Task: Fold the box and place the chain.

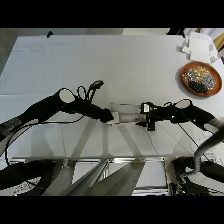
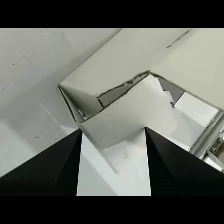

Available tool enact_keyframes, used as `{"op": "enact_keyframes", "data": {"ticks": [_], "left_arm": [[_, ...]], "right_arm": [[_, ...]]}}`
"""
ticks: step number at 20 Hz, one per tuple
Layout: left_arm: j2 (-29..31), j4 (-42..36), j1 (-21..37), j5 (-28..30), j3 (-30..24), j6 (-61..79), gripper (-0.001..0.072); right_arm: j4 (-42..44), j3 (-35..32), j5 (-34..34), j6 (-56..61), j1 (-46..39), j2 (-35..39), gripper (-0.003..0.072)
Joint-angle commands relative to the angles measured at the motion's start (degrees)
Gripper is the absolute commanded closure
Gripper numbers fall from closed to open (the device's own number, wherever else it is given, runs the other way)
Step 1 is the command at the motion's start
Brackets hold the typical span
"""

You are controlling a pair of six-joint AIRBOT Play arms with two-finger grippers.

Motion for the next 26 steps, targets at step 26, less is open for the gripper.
{"op": "enact_keyframes", "data": {"ticks": [26], "left_arm": [[-9.99,31.15,-13.46,-4.83,18.51,-53.02,0.0199]], "right_arm": [[0.00,0.00,0.00,0.02,0.02,-0.02,0.0283]]}}
